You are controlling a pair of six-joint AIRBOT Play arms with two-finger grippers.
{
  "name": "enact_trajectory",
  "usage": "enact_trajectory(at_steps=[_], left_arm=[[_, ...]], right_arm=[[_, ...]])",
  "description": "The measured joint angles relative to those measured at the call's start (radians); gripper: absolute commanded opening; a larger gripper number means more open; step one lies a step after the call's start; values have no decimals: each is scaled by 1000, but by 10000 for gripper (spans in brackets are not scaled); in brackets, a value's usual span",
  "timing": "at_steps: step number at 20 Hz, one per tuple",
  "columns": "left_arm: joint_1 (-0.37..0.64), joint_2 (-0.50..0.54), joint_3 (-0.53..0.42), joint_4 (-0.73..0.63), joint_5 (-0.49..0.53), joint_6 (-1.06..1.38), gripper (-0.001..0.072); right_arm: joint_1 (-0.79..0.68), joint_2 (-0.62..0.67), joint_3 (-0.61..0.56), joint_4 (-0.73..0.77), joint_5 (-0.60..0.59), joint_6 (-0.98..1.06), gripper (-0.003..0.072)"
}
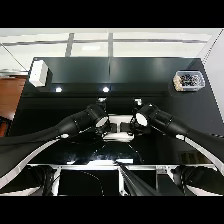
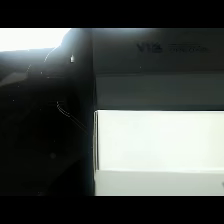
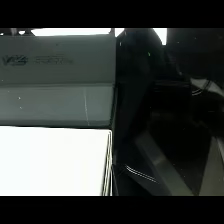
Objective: Fold the box and place the chain.
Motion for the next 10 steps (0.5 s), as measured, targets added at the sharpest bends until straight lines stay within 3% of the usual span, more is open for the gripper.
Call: enact_trajectory(at_steps=[7, 8, 10], left_arm=[[0, 0, 0, 0, 0, 0, 30], [0, 0, 0, 0, 0, 0, 30], [0, 0, 0, 0, 0, -1, 30]], right_arm=[[19, 0, 0, -10, 0, -8, 56], [19, 0, 0, -10, 0, -8, 130], [21, 0, 0, -9, 1, -11, 153]])
